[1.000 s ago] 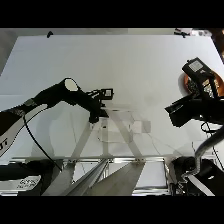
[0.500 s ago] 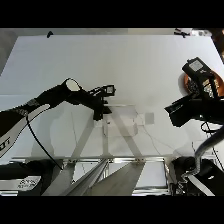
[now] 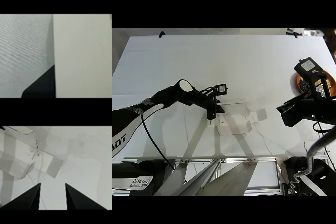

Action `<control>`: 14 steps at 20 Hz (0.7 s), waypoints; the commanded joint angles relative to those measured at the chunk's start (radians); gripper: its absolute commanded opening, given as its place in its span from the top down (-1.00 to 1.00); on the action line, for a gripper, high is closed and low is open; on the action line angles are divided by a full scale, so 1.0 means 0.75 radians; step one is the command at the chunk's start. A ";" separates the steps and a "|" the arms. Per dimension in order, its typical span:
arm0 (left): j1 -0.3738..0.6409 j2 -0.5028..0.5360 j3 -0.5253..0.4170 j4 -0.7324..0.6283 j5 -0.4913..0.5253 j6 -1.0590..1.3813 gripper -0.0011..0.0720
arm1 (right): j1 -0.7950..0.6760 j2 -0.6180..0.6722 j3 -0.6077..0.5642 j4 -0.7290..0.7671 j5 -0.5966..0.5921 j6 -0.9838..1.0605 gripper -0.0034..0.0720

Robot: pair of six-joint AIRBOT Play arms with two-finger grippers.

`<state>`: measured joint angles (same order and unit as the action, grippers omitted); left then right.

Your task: Fold the box and place the chain.

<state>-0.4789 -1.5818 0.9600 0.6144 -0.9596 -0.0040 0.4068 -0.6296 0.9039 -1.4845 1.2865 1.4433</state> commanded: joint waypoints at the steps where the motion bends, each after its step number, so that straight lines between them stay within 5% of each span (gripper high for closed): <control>1: -0.001 -0.006 -0.001 0.011 0.004 -0.001 0.96 | 0.001 0.001 -0.001 -0.001 -0.006 -0.001 -0.01; 14: -0.001 -0.006 -0.001 0.071 -0.018 0.006 0.95 | 0.001 0.001 -0.001 -0.001 -0.036 -0.005 -0.01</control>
<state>-0.4793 -1.5852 0.9600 0.6514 -0.9619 -0.0017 0.4068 -0.6296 0.9039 -1.4849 1.2602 1.4399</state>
